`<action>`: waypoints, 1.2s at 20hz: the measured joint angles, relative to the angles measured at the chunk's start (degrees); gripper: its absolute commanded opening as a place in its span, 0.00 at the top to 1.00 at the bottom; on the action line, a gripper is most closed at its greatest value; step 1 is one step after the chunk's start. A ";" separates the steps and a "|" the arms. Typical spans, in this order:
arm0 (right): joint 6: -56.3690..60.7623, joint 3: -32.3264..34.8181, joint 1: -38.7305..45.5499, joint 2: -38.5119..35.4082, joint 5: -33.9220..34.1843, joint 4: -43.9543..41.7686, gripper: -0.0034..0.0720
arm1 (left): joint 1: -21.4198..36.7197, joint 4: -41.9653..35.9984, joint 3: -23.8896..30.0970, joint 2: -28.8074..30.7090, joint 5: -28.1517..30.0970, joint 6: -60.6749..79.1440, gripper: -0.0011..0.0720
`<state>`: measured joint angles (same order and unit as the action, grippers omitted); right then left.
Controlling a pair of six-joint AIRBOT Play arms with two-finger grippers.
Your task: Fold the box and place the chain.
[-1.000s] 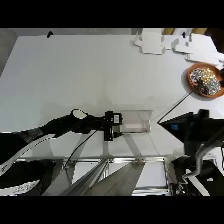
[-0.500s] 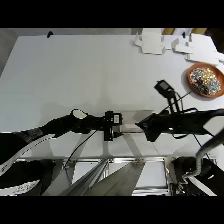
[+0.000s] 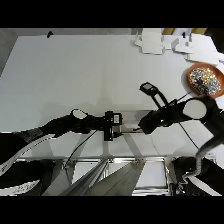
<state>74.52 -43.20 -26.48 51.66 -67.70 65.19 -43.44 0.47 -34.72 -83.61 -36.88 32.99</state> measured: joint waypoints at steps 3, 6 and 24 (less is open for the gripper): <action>0.07 -6.34 5.75 0.24 -4.50 2.86 0.85 | 0.00 0.00 0.00 0.00 0.00 0.00 0.70; 2.21 -9.33 13.29 0.98 -4.50 6.93 0.93 | 0.00 0.00 0.00 0.00 0.00 0.00 0.70; 8.83 -10.97 28.09 27.67 2.58 17.46 0.50 | 0.00 0.02 0.00 0.00 0.00 0.00 0.70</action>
